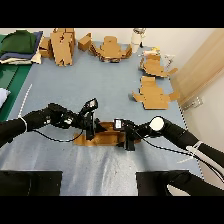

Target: Fold the box.

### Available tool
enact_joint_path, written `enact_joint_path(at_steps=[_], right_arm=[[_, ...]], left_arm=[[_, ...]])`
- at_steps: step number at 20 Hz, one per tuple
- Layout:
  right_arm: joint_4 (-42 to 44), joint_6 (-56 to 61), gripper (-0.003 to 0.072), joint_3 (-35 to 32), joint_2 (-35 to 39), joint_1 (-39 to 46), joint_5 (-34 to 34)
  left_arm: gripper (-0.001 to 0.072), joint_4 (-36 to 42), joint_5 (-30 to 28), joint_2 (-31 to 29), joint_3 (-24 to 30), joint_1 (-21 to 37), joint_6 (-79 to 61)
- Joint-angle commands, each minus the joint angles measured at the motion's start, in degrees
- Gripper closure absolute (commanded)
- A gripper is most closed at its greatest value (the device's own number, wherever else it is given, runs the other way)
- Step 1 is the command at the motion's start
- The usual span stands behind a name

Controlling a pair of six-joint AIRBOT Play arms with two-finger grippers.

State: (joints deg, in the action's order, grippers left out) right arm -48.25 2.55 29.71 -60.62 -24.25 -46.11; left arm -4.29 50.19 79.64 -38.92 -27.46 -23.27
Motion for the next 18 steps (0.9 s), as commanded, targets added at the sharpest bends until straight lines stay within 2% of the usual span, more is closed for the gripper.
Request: enact_joint_path(at_steps=[1, 7, 18], right_arm=[[-0.72, -0.04, -0.0028, 0.02, -0.15, -0.04, 0.04], [-2.45, -0.04, -0.0029, -0.09, -2.99, -0.04, 1.68], [0.33, 1.75, -0.0014, -0.02, -2.4, -0.04, 1.99]], left_arm=[[0.0695, 0.04, -0.11, 0.0, -0.04, 0.02, 0.0], [0.0695, 0.04, -0.13, 0.0, -0.04, 0.02, 0.02], [0.0695, 0.04, -0.13, 0.02, -0.04, 0.02, 0.07]])
